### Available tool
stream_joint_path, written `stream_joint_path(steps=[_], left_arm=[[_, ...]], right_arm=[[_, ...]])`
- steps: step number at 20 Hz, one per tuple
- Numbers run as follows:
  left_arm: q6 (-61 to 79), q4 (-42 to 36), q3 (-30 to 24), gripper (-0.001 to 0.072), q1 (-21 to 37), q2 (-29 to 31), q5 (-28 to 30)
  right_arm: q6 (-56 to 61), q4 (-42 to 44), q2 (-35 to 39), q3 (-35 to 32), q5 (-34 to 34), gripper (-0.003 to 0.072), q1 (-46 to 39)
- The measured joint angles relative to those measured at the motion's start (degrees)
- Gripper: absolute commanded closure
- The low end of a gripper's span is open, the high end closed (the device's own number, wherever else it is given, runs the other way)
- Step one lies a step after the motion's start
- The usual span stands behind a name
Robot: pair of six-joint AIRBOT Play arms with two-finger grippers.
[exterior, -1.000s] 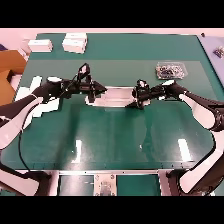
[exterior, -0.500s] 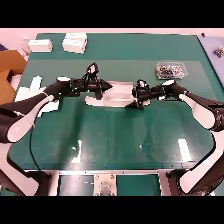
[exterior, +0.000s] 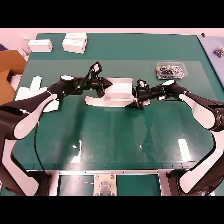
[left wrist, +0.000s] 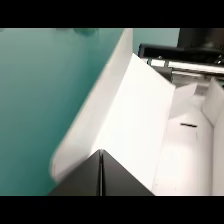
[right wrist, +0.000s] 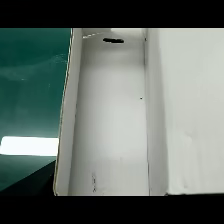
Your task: Fold the box and place the chain.
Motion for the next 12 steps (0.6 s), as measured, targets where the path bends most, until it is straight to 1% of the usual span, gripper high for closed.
stream_joint_path(steps=[5,12], left_arm=[[-1.4,2.1,0.2,0.0693,0.0,-1.7,0.7],[-3.0,5.4,0.3,0.0692,0.0,-2.2,0.4]], right_arm=[[0.0,0.0,0.0,0.0,0.0,0.0111,0.0],[0.0,0.0,0.0,0.0,0.0,0.0111,0.0]])
